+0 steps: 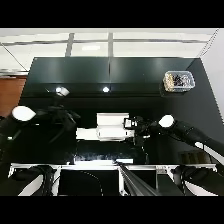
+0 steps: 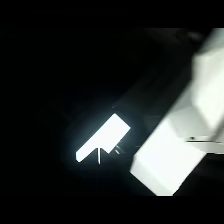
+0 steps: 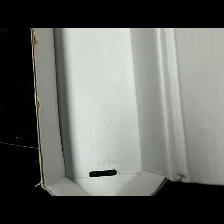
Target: Fold the box and place the chain.
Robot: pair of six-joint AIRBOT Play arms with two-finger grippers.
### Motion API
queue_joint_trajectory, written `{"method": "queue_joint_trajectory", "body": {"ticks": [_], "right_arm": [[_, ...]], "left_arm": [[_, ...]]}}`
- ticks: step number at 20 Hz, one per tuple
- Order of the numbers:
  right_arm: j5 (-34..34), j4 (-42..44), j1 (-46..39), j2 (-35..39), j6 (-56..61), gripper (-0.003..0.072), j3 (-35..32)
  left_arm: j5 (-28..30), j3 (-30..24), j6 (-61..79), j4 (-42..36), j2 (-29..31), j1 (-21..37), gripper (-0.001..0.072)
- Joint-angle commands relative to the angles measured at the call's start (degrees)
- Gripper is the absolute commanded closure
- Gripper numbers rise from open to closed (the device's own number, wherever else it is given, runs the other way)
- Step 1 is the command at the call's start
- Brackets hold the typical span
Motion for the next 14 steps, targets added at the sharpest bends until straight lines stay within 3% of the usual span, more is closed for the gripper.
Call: {"method": "queue_joint_trajectory", "body": {"ticks": [1,3,4,7,10,14], "right_arm": [[0.0,0.0,0.0,0.0,0.0,0.037,0.0],[0.0,0.0,0.0,0.0,0.0,0.037,0.0],[0.0,0.0,0.0,0.0,0.0,0.037,0.0],[0.0,0.0,0.0,0.0,0.0,0.037,0.0],[0.0,0.0,0.0,0.0,0.0,0.037,0.0],[0.0,0.0,0.0,0.0,0.0,0.037,0.0]], "left_arm": [[-10.3,-0.4,-17.8,3.9,1.8,15.6,0.0682],[-14.3,-3.2,-34.6,4.5,-1.3,19.6,0.0681],[-17.0,-4.7,-36.3,3.3,-4.1,20.3,0.0681],[-23.6,-6.7,-25.9,-7.6,-13.9,18.9,0.0682],[-18.6,-6.4,-25.5,-10.0,-19.7,11.9,0.0683],[-10.6,-6.4,-26.0,-17.9,-21.2,2.5,0.0681]]}}
